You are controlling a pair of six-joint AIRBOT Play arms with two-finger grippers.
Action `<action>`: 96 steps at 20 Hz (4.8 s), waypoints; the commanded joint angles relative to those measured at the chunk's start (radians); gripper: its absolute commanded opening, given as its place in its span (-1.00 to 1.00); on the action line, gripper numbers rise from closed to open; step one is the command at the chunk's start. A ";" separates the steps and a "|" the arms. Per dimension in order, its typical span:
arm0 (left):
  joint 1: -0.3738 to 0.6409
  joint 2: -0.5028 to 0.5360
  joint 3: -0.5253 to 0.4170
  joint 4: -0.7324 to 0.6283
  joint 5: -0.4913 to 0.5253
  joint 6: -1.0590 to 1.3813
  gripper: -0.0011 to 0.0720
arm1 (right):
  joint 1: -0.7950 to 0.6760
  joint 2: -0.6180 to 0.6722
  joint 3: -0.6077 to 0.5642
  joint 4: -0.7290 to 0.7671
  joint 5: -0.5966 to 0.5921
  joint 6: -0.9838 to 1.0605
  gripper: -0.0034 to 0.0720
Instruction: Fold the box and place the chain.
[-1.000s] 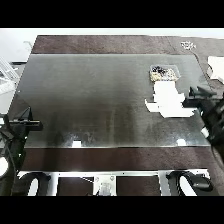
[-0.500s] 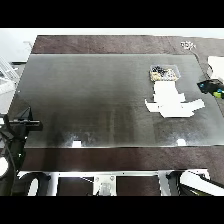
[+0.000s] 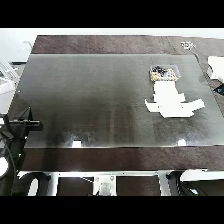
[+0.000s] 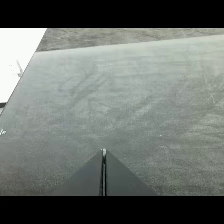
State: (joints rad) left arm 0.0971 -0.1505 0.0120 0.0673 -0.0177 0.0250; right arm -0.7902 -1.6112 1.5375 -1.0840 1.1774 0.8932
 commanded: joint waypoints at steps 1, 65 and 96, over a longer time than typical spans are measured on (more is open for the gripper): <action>0.000 0.001 0.000 0.000 0.000 0.000 -0.91 | -0.007 -0.182 0.206 -0.046 0.283 -0.015 0.44; 0.000 0.000 0.000 0.000 0.000 0.000 -0.91 | 0.723 -0.102 -0.140 0.688 0.137 -0.040 -0.88; 0.000 0.000 0.000 0.000 -0.158 -0.001 0.42 | 0.926 -0.061 -0.440 0.784 -0.419 -0.217 -0.88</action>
State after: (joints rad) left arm 0.0971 -0.1505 0.0120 0.0677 -0.1692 0.0242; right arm 0.1246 -1.7027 1.1275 -0.3016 0.8013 0.7017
